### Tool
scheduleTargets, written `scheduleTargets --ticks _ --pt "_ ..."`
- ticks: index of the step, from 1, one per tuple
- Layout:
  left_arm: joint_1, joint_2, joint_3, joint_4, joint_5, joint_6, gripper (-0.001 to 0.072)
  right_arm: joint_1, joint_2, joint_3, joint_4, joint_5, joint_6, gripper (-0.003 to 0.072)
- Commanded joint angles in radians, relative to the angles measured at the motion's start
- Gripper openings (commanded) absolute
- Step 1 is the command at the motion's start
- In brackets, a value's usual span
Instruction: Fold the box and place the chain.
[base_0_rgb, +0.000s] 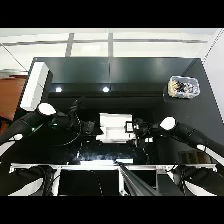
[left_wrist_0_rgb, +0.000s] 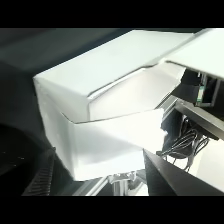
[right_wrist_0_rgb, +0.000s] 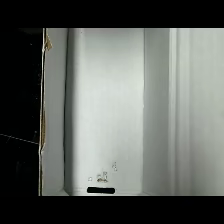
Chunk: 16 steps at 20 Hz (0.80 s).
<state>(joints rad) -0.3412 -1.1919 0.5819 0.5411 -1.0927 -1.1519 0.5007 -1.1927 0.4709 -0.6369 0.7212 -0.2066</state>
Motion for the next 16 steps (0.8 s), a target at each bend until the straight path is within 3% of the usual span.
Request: scheduleTargets --ticks 1,11,14,16 --pt "-0.059 0.002 0.002 0.002 0.061 -0.060 0.0623 0.001 0.000 0.000 0.000 0.000 0.000 0.0347" --pt "-0.103 0.005 0.013 0.084 0.105 -0.183 0.0620 0.001 0.000 0.000 0.000 0.000 0.000 0.0347" --pt "-0.114 0.005 0.013 0.083 0.138 -0.186 0.0505 0.001 0.000 0.000 0.000 0.000 0.000 0.0346" --pt "-0.137 0.005 0.013 0.084 0.167 -0.193 0.0504 0.001 0.000 0.000 0.000 0.000 0.000 0.0346"
